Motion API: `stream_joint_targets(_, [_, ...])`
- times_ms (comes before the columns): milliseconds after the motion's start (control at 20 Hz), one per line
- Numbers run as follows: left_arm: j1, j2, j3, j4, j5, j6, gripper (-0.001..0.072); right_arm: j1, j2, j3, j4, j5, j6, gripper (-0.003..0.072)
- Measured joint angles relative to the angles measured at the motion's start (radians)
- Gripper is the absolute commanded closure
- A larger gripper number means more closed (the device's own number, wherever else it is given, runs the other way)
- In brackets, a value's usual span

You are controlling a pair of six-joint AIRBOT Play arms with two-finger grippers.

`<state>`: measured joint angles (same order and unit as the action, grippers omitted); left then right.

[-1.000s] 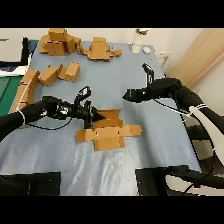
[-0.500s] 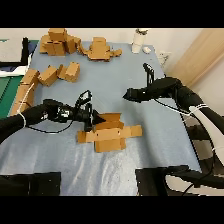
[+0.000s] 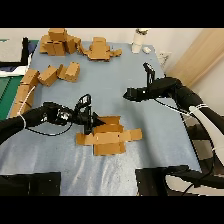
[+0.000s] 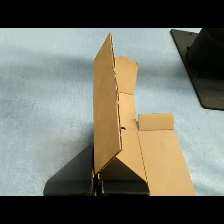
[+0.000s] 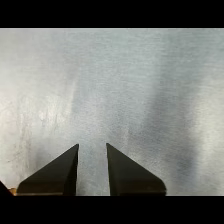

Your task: Fold the box.

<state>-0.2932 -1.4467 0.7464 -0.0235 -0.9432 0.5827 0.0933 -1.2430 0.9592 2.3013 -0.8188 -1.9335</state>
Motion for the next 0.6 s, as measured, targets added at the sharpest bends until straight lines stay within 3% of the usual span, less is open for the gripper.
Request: stream_joint_targets(600, [-0.015,0.000,-0.001,0.013,0.001,0.027,0.0698,0.000,0.000,0.000,-0.001,-0.001,0.000,0.0424])
